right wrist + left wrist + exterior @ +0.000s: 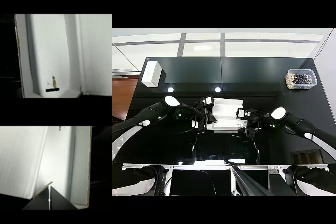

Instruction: Fold the box and place the chain.

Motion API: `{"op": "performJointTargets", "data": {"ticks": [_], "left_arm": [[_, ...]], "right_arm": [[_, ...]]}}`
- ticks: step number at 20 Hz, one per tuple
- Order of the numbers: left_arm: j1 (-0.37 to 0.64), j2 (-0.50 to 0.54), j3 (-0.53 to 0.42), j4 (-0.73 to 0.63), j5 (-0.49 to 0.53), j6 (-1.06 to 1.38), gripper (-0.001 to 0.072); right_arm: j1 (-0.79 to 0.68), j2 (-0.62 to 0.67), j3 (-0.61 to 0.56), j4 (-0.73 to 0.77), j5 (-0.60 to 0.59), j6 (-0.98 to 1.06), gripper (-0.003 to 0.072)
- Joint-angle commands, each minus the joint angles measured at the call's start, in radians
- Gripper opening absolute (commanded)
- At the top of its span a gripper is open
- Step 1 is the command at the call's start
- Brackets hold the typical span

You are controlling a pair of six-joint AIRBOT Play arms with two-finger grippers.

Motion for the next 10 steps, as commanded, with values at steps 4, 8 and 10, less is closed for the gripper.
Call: {"op": "performJointTargets", "data": {"ticks": [4, 8, 10], "left_arm": [[0.066, 0.076, 0.054, 0.207, -0.091, -0.359, 0.0026], [0.223, 0.222, 0.056, 0.518, -0.098, -0.834, 0.0026], [0.345, 0.243, 0.046, 0.586, -0.148, -1.220, 0.0027]], "right_arm": [[0.000, 0.000, 0.001, 0.000, 0.001, 0.000, 0.0429], [0.000, 0.000, 0.001, 0.000, 0.001, 0.000, 0.0430], [0.000, 0.000, 0.001, 0.000, 0.001, 0.000, 0.0429]]}}
